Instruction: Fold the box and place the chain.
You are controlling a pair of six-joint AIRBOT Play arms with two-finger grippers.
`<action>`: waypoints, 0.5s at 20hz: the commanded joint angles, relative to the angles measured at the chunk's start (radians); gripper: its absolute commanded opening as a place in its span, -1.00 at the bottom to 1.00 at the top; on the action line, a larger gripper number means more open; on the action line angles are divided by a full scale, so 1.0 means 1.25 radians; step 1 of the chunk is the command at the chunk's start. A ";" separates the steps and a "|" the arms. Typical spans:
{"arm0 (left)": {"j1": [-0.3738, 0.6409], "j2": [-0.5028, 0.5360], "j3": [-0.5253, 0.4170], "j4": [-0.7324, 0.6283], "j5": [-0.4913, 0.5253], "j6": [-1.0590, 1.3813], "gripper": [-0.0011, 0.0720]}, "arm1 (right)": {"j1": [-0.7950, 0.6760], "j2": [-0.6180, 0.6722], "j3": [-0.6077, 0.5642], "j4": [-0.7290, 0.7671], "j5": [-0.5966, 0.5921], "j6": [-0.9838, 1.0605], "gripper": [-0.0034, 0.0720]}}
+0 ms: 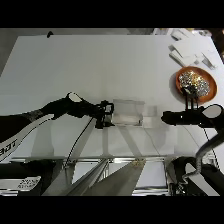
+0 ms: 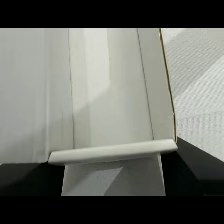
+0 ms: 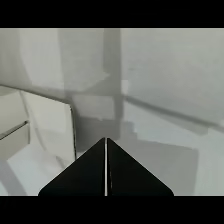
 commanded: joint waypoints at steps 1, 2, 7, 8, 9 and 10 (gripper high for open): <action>0.000 0.000 0.001 0.000 0.000 0.000 -0.44 | 0.007 -0.088 0.000 0.121 0.035 -0.081 -0.86; 0.000 0.000 0.001 0.000 0.000 0.000 -0.44 | 0.023 -0.096 0.000 0.121 0.029 -0.089 -0.86; 0.000 0.000 0.001 0.000 0.000 0.000 -0.44 | 0.067 -0.124 0.000 0.122 -0.008 -0.091 -0.86; 0.000 0.000 0.001 0.000 0.000 0.000 -0.44 | 0.069 -0.124 0.000 0.124 -0.008 -0.091 -0.86; 0.000 0.000 0.001 0.000 0.000 0.000 -0.44 | 0.069 -0.124 0.000 0.132 -0.005 -0.092 -0.86; 0.000 0.000 0.000 0.000 0.000 0.000 -0.44 | 0.069 -0.122 0.000 0.150 0.005 -0.104 -0.86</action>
